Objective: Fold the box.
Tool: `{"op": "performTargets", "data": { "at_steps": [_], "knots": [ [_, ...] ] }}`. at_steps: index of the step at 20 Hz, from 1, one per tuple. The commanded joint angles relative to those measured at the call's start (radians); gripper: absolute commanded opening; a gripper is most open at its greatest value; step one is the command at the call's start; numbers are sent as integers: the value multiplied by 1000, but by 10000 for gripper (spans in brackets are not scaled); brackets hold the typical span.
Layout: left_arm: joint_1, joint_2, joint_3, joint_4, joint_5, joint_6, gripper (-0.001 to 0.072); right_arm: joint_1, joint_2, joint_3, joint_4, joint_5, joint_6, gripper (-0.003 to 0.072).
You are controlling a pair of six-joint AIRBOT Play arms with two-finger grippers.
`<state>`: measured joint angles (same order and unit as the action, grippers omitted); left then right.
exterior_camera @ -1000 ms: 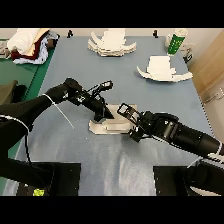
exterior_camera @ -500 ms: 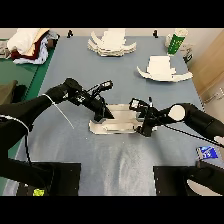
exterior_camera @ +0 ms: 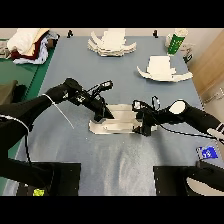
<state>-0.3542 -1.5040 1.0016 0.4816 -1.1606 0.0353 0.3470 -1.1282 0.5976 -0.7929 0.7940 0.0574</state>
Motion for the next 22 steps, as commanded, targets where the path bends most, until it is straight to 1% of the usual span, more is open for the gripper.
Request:
{"op": "performTargets", "data": {
  "at_steps": [1, 4, 9, 12, 15, 19, 21, 22],
  "knots": [
    [-1, 1, 0, 0, 0, 0, 14, -3, -27, -1, 41, -3, -43, 720],
    [-1, 1, 0, 0, 0, 0, 14, -3, -22, 0, 8, 10, -38, 720],
    [-1, 1, 0, 0, 0, 0, 14, 1, -32, 0, 36, 17, -37, 720],
    [-1, 1, 0, 0, 0, 0, 14, 38, -56, -1, 29, 20, -44, 720],
    [-1, 1, 0, 0, 0, 0, 14, 58, -55, -1, -13, 22, -44, 720],
    [-1, 1, 0, 0, 0, 0, 14, 58, -57, -11, -23, -3, -50, 720],
    [-1, 1, 0, 0, 0, 0, 14, 58, -57, -11, -31, -3, -59, 705],
    [-1, 1, 0, 0, 0, 0, 14, 58, -57, -11, -38, -2, -59, 648]
  ]
}}
